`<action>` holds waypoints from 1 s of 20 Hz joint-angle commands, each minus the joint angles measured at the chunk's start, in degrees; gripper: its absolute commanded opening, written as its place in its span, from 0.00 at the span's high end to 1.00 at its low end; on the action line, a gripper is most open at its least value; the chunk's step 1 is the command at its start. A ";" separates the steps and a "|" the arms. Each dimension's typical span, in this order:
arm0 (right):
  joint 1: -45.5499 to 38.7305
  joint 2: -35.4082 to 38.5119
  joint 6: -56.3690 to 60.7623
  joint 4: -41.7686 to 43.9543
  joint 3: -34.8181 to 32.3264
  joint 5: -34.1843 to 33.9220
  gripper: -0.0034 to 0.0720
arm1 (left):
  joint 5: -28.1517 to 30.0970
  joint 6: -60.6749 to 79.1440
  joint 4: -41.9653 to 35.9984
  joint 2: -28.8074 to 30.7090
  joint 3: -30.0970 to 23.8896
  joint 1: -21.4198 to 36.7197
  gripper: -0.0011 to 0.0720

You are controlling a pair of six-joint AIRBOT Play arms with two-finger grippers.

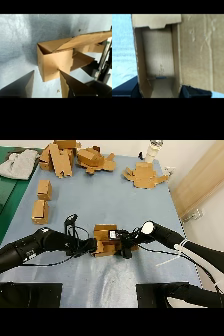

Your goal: Fold the box.

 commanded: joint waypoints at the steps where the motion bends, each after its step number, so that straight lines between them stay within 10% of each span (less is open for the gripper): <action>1: 0.02 -0.02 0.00 0.00 0.00 0.02 0.37 | -4.07 -9.70 12.07 -3.43 4.57 -3.72 0.32; 20: 0.02 -0.02 0.00 0.02 0.00 0.00 0.37 | -14.16 -20.13 25.27 -17.20 18.73 -11.21 0.32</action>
